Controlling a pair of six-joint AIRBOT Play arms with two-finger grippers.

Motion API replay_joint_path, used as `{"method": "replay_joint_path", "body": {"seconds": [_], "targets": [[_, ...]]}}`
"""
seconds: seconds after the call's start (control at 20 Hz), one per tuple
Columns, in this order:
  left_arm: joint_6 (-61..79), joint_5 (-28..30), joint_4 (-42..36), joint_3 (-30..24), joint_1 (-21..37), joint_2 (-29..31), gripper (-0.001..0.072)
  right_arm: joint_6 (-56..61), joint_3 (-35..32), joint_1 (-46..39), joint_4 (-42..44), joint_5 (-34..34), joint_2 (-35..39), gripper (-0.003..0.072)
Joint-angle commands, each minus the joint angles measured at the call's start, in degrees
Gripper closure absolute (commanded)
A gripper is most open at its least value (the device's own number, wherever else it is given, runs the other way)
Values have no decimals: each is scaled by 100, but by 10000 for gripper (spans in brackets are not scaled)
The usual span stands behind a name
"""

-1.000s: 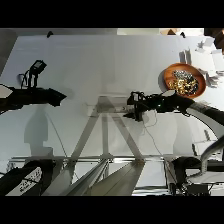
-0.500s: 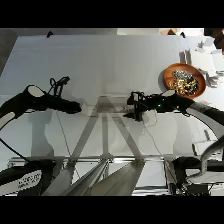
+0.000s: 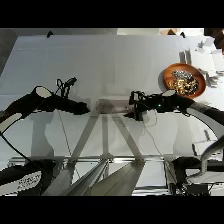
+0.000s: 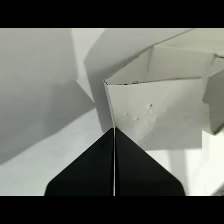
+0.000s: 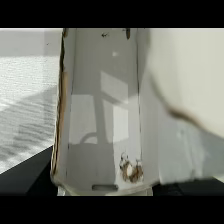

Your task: Fold the box and place the chain.

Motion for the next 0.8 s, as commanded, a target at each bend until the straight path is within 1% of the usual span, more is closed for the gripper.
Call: {"method": "replay_joint_path", "body": {"seconds": [0.0, 0.25, 0.35, 0.4, 0.45, 0.5, 0.55, 0.6, 0.7, 0.75], "targets": [[0, -216, -197, -4, -20, 70, 693, 0, 4, 4, 4, 11, -2, 151], [2, -214, -236, -4, 13, 271, 692, 0, 4, 4, 4, 11, -2, 151], [28, -236, -490, -4, 13, 289, 686, 0, 4, 4, 4, 11, -2, 151], [74, -234, -636, -4, 7, 289, 651, 0, 4, 4, 4, 11, -2, 151], [175, -256, -798, -4, 2, 289, 587, 0, 4, 4, 4, 11, -2, 151], [234, -284, -879, -4, 2, 289, 539, 0, 4, 4, 4, 11, -2, 151], [332, -326, -887, -4, 17, 293, 549, 0, 4, 4, 4, 11, -2, 151], [378, -358, -802, -4, 57, 313, 574, 0, 4, 4, 4, 11, -2, 151], [433, -424, -605, -4, 267, 348, 698, 0, 4, 4, 4, 11, -2, 151], [433, -420, -474, -4, 407, 361, 700, 0, 4, 4, 4, 11, -2, 151]]}}
